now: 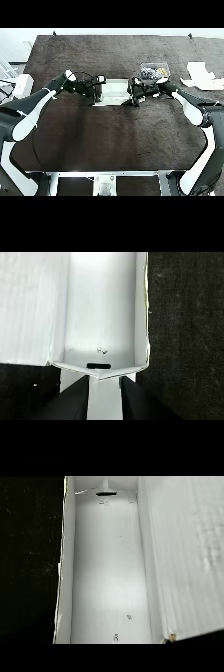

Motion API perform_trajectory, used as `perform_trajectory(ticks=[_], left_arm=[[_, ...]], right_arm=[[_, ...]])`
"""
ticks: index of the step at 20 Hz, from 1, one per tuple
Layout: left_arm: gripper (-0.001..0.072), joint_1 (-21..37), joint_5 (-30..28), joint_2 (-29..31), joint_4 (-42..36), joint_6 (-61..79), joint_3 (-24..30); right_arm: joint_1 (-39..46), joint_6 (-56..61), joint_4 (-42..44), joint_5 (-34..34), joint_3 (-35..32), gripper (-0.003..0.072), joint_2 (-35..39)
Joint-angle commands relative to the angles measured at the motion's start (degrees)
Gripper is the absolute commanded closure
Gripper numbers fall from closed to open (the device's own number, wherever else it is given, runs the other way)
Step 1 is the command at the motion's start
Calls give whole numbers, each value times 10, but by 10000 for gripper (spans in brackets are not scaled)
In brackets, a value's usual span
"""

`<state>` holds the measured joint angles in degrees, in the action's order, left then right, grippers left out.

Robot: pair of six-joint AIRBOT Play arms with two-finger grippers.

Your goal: Fold the box and place the chain.

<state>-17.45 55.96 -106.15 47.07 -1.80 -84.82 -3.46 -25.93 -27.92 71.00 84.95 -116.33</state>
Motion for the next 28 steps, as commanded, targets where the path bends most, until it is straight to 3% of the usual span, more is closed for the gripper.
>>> perform_trajectory(ticks=[1, 9, 14, 15, 16, 17, 24, 25, 26, 27, 28], left_arm=[[473, 0, -14, -1, -24, 24, 0], [472, -15, 2, -14, -85, 65, 1], [471, -24, -26, -24, -89, 68, 1], [419, -24, -26, -24, -90, 68, 1], [228, -24, -25, -24, -90, 68, 1], [135, -24, -26, -24, -90, 68, 1], [135, -24, -28, -24, -84, 68, 1], [169, -24, -24, -24, -79, 68, 0], [313, -24, -17, -23, -67, 68, 0], [364, -21, -11, -22, -50, 68, -1], [364, -17, -6, -22, -45, 68, 0]], right_arm=[[0, 0, 0, 0, 0, 104, 0], [0, 0, 0, 0, 0, 104, 0], [0, 0, 0, 0, 0, 104, 0], [0, 0, 0, 0, 0, 104, 0], [0, 0, 0, 0, 0, 103, 0], [0, 0, 0, 0, 0, 104, 0], [0, 0, 0, 0, 0, 104, 0], [0, 0, 0, 0, 0, 103, 0], [0, 0, 0, 0, 0, 104, 0], [0, 0, 0, 0, 0, 104, 0], [0, 0, 0, 0, 0, 104, 0]])
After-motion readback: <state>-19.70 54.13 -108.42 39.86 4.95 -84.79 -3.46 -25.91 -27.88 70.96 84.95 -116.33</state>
